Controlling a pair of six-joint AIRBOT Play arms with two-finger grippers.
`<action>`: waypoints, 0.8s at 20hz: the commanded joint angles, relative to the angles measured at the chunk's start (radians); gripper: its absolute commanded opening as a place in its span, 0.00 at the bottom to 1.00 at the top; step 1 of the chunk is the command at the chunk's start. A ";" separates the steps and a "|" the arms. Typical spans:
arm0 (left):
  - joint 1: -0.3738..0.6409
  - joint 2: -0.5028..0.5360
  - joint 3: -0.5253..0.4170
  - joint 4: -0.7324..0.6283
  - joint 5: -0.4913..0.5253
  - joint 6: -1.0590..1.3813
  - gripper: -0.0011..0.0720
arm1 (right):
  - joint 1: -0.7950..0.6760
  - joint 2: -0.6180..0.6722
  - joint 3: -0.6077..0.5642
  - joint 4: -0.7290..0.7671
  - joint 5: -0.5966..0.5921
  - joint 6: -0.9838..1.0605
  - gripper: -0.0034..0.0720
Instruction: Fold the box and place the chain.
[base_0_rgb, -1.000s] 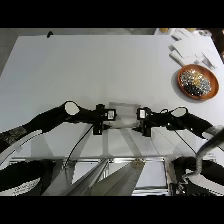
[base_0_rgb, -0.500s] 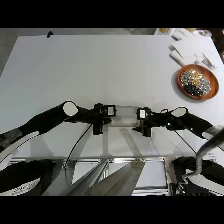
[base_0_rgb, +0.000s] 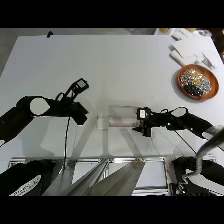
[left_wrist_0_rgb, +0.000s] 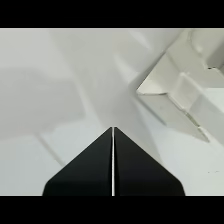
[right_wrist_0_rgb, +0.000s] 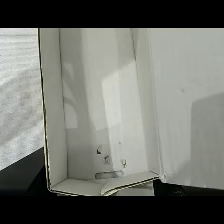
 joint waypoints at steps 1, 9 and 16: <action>0.051 -0.061 0.000 0.049 -0.047 -0.412 0.02 | 0.000 0.001 0.000 0.000 0.000 0.000 0.61; -0.041 -0.301 0.000 -0.183 0.002 -0.550 0.02 | 0.000 0.001 0.000 0.000 0.000 0.000 0.61; -0.108 -0.303 0.000 -0.256 0.034 -0.546 0.02 | 0.000 0.000 0.000 0.000 0.000 0.000 0.61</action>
